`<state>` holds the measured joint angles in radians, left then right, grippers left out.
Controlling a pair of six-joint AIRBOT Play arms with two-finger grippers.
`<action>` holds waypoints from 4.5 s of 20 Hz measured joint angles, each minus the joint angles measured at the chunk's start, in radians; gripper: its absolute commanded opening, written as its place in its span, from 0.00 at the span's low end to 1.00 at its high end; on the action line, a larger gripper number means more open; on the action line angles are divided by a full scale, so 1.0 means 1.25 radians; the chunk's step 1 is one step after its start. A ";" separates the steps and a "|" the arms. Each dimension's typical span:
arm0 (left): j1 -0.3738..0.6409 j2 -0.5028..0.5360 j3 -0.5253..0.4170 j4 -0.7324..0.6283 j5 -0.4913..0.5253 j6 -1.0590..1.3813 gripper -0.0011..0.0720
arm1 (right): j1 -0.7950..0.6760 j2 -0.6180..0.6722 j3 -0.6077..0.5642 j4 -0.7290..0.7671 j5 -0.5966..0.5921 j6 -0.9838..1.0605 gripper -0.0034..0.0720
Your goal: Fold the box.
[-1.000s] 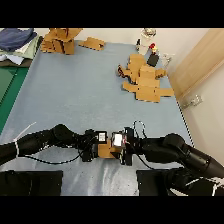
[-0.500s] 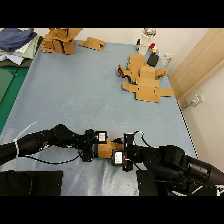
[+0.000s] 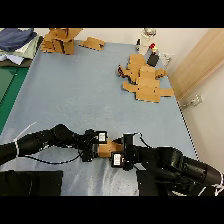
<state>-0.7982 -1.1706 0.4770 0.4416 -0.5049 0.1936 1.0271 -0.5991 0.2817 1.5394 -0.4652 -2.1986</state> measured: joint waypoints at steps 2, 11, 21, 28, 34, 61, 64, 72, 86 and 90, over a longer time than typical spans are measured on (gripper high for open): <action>0.000 0.000 0.000 0.000 0.000 0.000 0.65 | 0.006 -0.004 -0.001 -0.002 0.002 0.001 0.81; 0.000 0.000 0.000 0.000 0.000 0.000 0.65 | 0.028 -0.018 -0.003 -0.008 0.001 0.007 0.80; 0.000 0.000 0.000 -0.001 0.000 -0.001 0.66 | 0.033 -0.012 0.007 -0.038 0.003 0.014 0.42; 0.000 0.000 0.000 -0.001 0.000 0.000 0.65 | 0.033 0.036 0.009 -0.045 -0.006 0.015 0.41; 0.000 0.000 0.000 0.000 0.000 0.000 0.65 | 0.033 0.060 0.009 -0.072 -0.010 0.015 0.25; 0.000 0.000 0.000 0.000 0.000 0.000 0.65 | 0.080 0.042 0.011 -0.037 -0.036 0.015 0.25; 0.000 0.000 0.000 0.000 0.000 0.000 0.65 | 0.081 0.077 0.024 -0.036 -0.057 0.049 0.25; 0.000 0.000 0.000 0.000 0.000 0.000 0.65 | 0.080 0.150 0.050 -0.031 -0.138 0.946 0.05; 0.000 0.000 0.000 0.000 0.000 0.000 0.65 | 0.076 0.068 -0.178 -0.006 0.368 1.636 0.05; 0.000 0.000 0.000 0.000 0.000 0.000 0.65 | 0.076 0.052 -0.182 -0.008 0.412 1.648 0.05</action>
<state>-0.7982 -1.1706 0.4770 0.4416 -0.5049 0.1932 1.1217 -0.5339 0.0536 1.5295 0.0502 -0.1383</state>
